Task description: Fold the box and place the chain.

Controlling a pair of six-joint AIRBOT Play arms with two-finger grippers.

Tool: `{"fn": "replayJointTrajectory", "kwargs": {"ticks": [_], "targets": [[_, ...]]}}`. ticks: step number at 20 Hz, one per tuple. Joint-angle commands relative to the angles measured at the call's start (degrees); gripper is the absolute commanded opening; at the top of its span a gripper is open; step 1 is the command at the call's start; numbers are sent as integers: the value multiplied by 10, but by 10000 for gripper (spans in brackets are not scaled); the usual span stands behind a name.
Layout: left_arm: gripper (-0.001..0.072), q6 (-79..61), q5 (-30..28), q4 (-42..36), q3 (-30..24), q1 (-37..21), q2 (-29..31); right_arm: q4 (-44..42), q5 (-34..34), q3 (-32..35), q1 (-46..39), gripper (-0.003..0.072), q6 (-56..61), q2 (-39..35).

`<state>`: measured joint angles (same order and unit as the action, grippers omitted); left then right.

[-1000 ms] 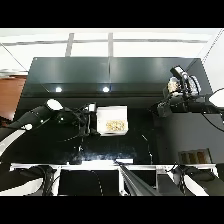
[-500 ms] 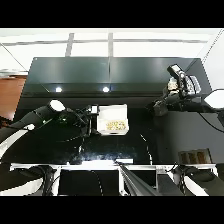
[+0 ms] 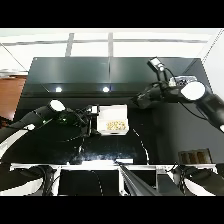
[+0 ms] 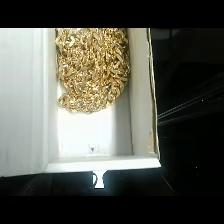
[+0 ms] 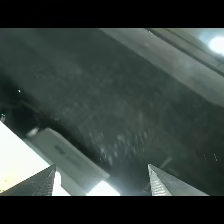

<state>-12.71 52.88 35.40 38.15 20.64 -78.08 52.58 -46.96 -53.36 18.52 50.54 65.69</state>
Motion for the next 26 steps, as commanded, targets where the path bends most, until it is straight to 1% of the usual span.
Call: {"fn": "replayJointTrajectory", "kwargs": {"ticks": [1,2,4,7,10,13,16,23,25,26], "targets": [[468,0,-4,1,0,0,0,0,-11,-65,16,682,-34,85],[468,0,-4,1,0,0,0,-1,-24,-76,16,682,-44,106],[468,0,-4,1,0,0,0,-15,-73,-86,16,681,-96,136],[468,0,-4,1,0,0,0,-64,-139,-88,16,681,-196,141],[469,0,-4,1,0,0,0,-70,-188,-95,16,681,-264,141],[469,0,-4,1,0,0,0,-69,-227,-95,20,682,-300,141],[469,0,-4,1,0,0,0,-52,-272,-95,42,682,-297,141],[469,0,-4,1,0,0,0,-54,-276,-94,52,682,-280,140],[468,0,-4,1,0,0,0,-50,-276,-94,55,682,-252,140],[468,0,-4,1,0,0,0,-34,-274,-94,61,681,-234,140]]}}
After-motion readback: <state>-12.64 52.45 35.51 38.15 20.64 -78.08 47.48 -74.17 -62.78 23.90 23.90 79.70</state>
